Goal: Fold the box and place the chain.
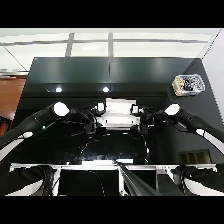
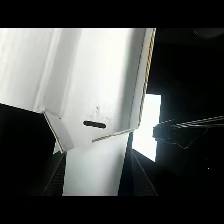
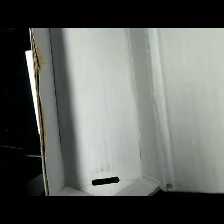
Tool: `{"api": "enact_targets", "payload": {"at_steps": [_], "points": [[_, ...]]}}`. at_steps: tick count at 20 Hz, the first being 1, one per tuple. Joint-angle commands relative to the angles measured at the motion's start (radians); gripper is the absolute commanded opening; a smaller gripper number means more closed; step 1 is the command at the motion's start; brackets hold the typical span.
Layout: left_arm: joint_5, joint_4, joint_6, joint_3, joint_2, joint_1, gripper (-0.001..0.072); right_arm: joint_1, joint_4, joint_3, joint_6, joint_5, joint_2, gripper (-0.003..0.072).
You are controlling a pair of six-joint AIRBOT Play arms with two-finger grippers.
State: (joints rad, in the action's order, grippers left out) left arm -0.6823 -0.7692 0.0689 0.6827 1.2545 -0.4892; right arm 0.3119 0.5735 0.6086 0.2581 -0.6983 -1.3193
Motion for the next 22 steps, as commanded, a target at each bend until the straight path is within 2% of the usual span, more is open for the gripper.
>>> {"api": "enact_targets", "payload": {"at_steps": [1,3,4,8,9,10,14,17,22], "points": [[0.028,0.02,-0.006,-0.001,0.007,-0.002,0.0469,0.001,0.0,0.0,-0.001,-0.002,-0.001,0.0235],[0.027,0.056,-0.011,-0.001,0.007,-0.005,0.0438,0.001,0.0,0.0,-0.001,-0.002,-0.001,0.0235],[0.028,0.062,-0.015,-0.001,0.007,-0.011,0.0352,0.001,0.0,0.0,-0.001,-0.002,-0.001,0.0235],[0.025,0.066,-0.014,0.0,0.014,-0.028,0.0332,0.001,0.0,0.0,-0.001,-0.002,-0.001,0.0235],[0.028,0.076,-0.015,0.0,0.019,-0.031,0.0259,0.001,0.0,0.0,0.0,-0.002,-0.001,0.0234],[0.032,0.076,-0.015,0.0,0.026,-0.035,0.0225,0.001,0.0,0.0,-0.001,-0.002,-0.001,0.0234],[0.053,0.094,-0.013,0.006,0.061,-0.033,0.0225,0.001,0.0,0.0,-0.001,-0.002,-0.001,0.0235],[0.065,0.204,-0.027,0.02,0.077,-0.033,0.0225,0.001,0.0,0.0,-0.001,-0.002,-0.001,0.0235],[0.052,0.212,-0.04,0.032,0.091,-0.04,0.0225,0.001,0.0,0.0,0.0,-0.002,-0.001,0.0234]]}}
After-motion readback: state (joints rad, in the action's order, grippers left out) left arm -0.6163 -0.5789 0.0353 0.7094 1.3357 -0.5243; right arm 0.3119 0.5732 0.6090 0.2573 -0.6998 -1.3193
